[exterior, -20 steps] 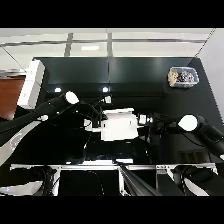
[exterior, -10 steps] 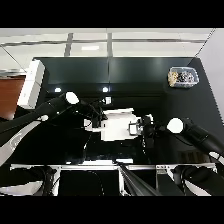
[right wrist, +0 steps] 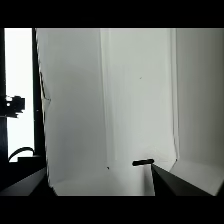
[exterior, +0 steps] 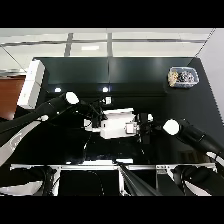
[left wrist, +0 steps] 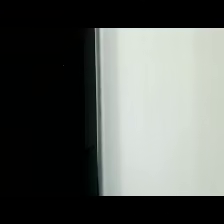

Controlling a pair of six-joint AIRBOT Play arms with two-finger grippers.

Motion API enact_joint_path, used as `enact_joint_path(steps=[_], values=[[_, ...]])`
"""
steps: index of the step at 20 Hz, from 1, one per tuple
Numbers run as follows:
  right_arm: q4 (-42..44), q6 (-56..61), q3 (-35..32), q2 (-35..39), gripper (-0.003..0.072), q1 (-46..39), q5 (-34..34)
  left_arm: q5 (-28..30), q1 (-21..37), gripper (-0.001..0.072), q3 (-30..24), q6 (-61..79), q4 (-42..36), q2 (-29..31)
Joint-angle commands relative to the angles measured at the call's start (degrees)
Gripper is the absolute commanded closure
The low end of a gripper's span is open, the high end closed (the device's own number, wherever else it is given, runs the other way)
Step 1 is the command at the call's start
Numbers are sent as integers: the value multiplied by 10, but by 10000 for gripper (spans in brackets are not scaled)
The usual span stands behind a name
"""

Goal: Fold the box and place the chain.

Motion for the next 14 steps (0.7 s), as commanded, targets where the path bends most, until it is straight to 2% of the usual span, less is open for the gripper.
enact_joint_path(steps=[1, 5, 9, 14], values=[[-5, 7, 12, 18, -22, -3, -9, 0, 0, 684, 0, 0, 0, 0], [-5, 6, 36, 18, -22, -28, -12, 0, 0, 684, 0, 0, 0, 0], [71, -14, 56, 12, -22, -66, -4, 0, 0, 684, 0, 0, 0, 0], [111, -16, 56, -17, -22, -75, 4, 0, 0, 684, 0, 0, 0, 0]])
